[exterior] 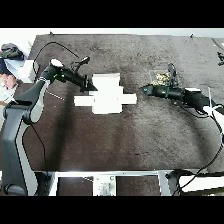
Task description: Fold the box and place the chain.
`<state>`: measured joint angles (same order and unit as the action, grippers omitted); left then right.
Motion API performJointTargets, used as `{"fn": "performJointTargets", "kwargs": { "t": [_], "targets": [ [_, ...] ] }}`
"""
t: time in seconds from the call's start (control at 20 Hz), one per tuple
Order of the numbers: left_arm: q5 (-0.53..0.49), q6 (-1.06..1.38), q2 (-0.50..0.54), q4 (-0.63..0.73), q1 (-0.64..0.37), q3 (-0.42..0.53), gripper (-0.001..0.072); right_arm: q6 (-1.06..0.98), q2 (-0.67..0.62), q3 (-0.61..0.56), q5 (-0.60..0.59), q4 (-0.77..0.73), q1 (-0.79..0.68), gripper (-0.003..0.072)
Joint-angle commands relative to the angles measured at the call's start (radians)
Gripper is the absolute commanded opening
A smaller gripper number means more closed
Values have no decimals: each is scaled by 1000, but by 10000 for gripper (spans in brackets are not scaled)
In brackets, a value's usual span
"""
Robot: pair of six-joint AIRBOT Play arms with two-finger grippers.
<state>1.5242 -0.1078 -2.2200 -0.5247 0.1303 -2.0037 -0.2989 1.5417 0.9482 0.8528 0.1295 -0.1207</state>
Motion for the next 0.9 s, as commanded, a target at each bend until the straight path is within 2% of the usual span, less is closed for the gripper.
{"fn": "performJointTargets", "kwargs": {
  "t": [0.0, 0.3, 0.6, 0.85],
  "targets": [
    [-12, 201, 0, 4, 0, 0, 9, -11, -9, 1, 22, 12, -28, 337],
    [-168, 315, -1, 26, 0, 5, 7, -12, -8, 1, 23, 39, -26, 336],
    [-160, 327, -6, -15, 2, 70, 9, -11, -8, 1, 23, 50, -19, 336],
    [-167, 326, -6, -23, 2, 74, 10, 40, -8, 1, 23, 50, -13, 355]
  ]
}}
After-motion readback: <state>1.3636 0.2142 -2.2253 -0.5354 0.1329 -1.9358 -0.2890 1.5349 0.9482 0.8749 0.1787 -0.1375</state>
